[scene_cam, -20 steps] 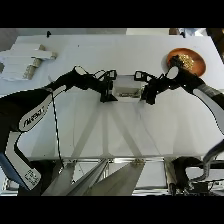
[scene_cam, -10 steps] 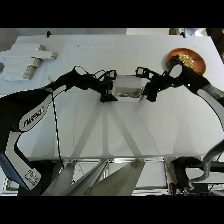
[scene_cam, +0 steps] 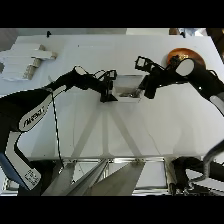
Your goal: Fold the box and place the chain.
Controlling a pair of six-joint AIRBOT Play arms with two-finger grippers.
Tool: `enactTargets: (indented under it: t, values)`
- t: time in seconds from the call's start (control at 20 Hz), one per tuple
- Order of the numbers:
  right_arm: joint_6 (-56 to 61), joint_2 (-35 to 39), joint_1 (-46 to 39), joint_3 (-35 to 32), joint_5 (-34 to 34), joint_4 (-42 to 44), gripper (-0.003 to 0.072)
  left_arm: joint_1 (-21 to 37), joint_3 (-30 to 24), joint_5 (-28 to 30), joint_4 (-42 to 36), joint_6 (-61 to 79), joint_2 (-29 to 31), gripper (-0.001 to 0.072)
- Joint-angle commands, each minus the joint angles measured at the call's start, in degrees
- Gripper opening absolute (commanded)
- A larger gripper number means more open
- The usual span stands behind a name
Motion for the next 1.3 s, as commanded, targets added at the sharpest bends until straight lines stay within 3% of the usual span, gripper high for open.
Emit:
enactTargets:
  t: [0.0, 0.25, 0.65, 0.7, 0.75, 0.8, 0.85, 1.05, 1.25]
  values:
    - [0.74, 0.5, 5.33, 0.0, -6.23, 1.07, 0.0013, 0.02, 0.0, 0.0, 0.0, 0.0, -0.02, 0.0376]
    - [7.91, -2.14, 12.04, 0.02, -21.05, 1.05, 0.0011, 0.02, 0.0, 0.0, 0.0, 0.0, -0.02, 0.0376]
    - [12.55, -8.72, 13.64, 0.02, -21.11, 0.13, 0.0021, 0.02, 0.0, 0.0, 0.0, 0.0, -0.02, 0.0376]
    - [12.5, -8.37, 13.64, 0.02, -21.11, 0.17, 0.0095, 0.02, 0.0, 0.0, 0.0, 0.0, -0.02, 0.0376]
    - [12.52, -7.82, 13.62, 0.02, -21.14, 0.15, 0.0243, 0.02, 0.0, 0.0, 0.0, 0.0, -0.02, 0.0376]
    - [12.55, -7.06, 13.29, 0.02, -21.09, 0.22, 0.0343, 0.02, 0.0, 0.0, 0.0, 0.0, -0.02, 0.0376]
    - [12.57, -6.19, 12.96, 0.02, -20.81, 0.02, 0.0337, 0.02, 0.0, 0.0, 0.0, 0.0, -0.02, 0.0376]
    - [12.55, -1.62, 8.66, 0.02, -11.37, -0.28, 0.0336, 0.02, 0.0, 0.0, 0.0, 0.0, -0.02, 0.0376]
    - [6.25, 2.23, -2.29, 0.0, 2.1, -1.18, 0.0336, 0.02, 0.0, 0.0, 0.0, 0.0, -0.02, 0.0376]
